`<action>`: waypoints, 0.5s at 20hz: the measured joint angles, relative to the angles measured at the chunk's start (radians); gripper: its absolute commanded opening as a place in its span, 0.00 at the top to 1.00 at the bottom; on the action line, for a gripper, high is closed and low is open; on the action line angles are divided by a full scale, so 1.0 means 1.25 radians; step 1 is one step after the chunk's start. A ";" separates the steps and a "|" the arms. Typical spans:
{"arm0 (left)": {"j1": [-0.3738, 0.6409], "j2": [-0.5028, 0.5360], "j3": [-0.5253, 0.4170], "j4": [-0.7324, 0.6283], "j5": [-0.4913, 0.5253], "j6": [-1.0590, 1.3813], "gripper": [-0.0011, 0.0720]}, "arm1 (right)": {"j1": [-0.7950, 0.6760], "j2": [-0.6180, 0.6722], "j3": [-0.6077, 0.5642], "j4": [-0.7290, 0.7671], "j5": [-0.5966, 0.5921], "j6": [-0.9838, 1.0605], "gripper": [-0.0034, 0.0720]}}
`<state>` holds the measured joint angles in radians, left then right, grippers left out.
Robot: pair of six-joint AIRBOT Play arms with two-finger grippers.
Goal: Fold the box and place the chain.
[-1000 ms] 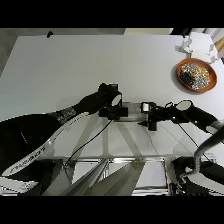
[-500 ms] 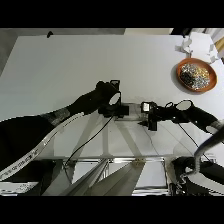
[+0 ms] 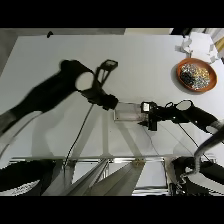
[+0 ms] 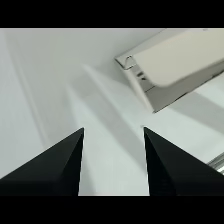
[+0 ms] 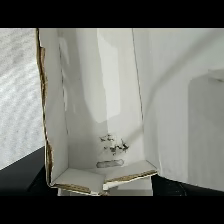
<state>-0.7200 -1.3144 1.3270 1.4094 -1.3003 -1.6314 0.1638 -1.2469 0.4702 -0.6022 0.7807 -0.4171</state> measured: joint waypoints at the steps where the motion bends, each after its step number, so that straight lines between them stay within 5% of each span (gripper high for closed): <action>1: 0.027 0.034 -0.010 -0.026 0.002 0.114 0.40 | 0.000 0.000 0.000 0.000 0.000 0.000 0.33; 3: 0.082 0.086 -0.047 -0.110 0.012 0.366 0.28 | 0.000 0.000 0.000 0.000 0.000 0.000 0.33; 5: 0.128 0.110 -0.103 -0.206 0.035 0.611 0.03 | 0.000 0.000 0.000 0.000 0.000 0.000 0.33; 10: 0.190 0.050 -0.291 -0.430 0.163 1.113 0.03 | 0.000 0.000 0.000 0.000 0.000 0.000 0.33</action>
<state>-0.4831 -1.2514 0.9630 0.8715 -1.0969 -0.2401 0.1638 -1.2469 0.4702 -0.6022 0.7811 -0.4171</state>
